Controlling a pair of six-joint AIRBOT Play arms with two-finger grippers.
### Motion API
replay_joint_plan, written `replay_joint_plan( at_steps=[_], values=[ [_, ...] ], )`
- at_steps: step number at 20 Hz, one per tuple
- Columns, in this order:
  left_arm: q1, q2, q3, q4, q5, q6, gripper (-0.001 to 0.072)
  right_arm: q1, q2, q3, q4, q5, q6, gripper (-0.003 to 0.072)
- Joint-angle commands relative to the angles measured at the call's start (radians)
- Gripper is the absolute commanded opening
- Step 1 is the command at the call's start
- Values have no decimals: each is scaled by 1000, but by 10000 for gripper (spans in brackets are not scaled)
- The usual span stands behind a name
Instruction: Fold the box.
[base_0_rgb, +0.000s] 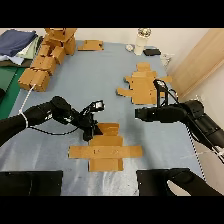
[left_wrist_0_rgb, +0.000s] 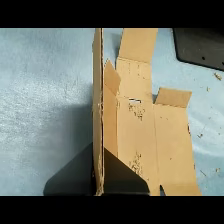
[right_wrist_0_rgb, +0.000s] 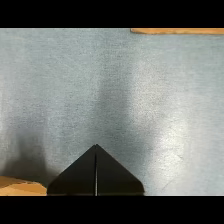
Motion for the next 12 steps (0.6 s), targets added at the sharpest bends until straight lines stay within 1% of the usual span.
replay_joint_plan(
  at_steps=[1, 3, 6, 7, 9, 12],
  values=[
    [0, 4, 8, -34, 21, -1, 9, 1, 0, 0, -1, 0, 0, 0],
    [-3, 46, 13, -83, 44, 42, 8, 1, 1, 0, -5, 0, 0, 1],
    [-35, 138, 4, -80, 186, 113, 8, 1, 0, 0, -16, 1, 0, 1],
    [-47, 155, -2, -80, 212, 129, 8, 1, 1, 0, -16, 0, 0, 1],
    [-69, 155, -16, -69, 217, 141, 9, 1, 0, 0, -18, 4, 0, 1],
    [-96, 154, -58, -61, 261, 141, 9, 1, 0, 0, -18, 17, 0, 1]
  ],
)
